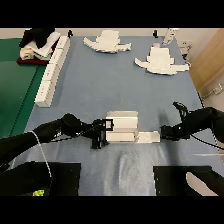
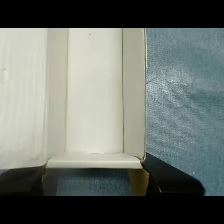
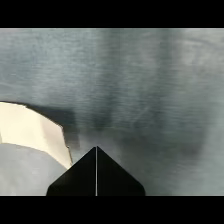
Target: Fold the box.
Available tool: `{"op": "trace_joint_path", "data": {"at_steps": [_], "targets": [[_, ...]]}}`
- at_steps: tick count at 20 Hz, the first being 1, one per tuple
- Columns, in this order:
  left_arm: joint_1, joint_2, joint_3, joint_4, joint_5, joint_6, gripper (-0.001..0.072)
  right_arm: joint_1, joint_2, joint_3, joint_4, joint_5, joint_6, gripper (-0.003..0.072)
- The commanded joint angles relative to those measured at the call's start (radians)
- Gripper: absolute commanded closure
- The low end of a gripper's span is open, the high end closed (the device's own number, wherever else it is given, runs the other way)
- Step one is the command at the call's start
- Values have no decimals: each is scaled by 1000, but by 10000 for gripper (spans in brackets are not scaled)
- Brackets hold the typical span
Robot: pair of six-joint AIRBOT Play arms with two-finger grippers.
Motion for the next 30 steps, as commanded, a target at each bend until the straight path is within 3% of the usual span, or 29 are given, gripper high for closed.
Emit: {"op": "trace_joint_path", "data": {"at_steps": [1, 6, 12, 17, 18, 19, 22, 24, 30], "targets": [[0, 0, 0, 0, 0, 0, 180, -36, -58, -23, 228, -21, -129, 687], [0, 0, 0, 0, 0, 0, 179, -24, -23, -23, 297, -66, -161, 687], [0, -1, 0, 0, 0, 0, 179, 94, -36, -23, 304, 23, -159, 687], [0, 0, 0, 0, 0, 0, 179, 133, -22, -19, 325, 20, -155, 685], [0, 0, 0, 0, 0, 0, 179, 134, -10, -14, 327, 9, -148, 626], [0, 0, 0, 0, 0, 0, 179, 134, 5, -3, 327, 0, -138, 482], [0, 0, 1, 0, 0, 0, 179, 134, 41, 42, 328, -5, -132, 448], [0, 0, 1, 0, 0, 0, 179, 134, 41, 54, 336, -9, -125, 207], [0, 0, 0, 0, 1, 0, 179, 300, 39, 39, 323, 112, -44, 216]]}}
